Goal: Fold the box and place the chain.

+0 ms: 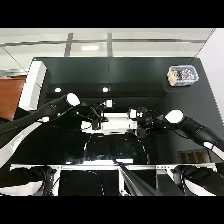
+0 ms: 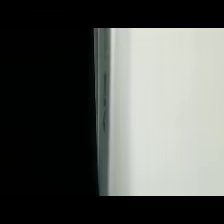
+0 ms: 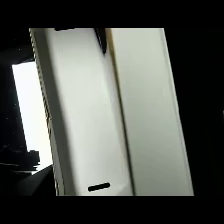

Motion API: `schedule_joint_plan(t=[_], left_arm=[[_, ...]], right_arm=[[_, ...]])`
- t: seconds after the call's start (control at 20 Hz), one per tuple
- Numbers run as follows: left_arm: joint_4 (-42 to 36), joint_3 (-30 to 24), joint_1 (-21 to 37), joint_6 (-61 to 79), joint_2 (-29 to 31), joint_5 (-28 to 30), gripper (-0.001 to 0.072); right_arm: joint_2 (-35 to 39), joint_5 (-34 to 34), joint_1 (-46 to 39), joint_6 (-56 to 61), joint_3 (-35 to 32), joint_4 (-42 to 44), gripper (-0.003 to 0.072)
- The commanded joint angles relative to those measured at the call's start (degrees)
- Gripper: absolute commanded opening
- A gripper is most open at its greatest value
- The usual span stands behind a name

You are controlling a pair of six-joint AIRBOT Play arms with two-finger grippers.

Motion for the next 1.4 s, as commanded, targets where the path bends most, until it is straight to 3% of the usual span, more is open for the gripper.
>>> schedule_joint_plan(t=[0.0, 0.6, 1.35], left_arm=[[-0.2, 0.0, 0.0, -0.1, 0.0, 0.0, 0.0025], [-0.2, 0.0, 0.0, -0.1, 0.0, 0.1, 0.0025], [-0.2, 0.0, 0.0, -0.1, -0.1, 0.0, 0.0025]], right_arm=[[-3.5, 3.0, -0.1, -5.1, 0.0, 3.3, 0.0664], [-7.0, 4.4, -3.6, -12.3, 0.0, 4.2, 0.0664], [-8.3, 1.0, -1.1, -5.9, 1.3, -0.5, 0.0663]])
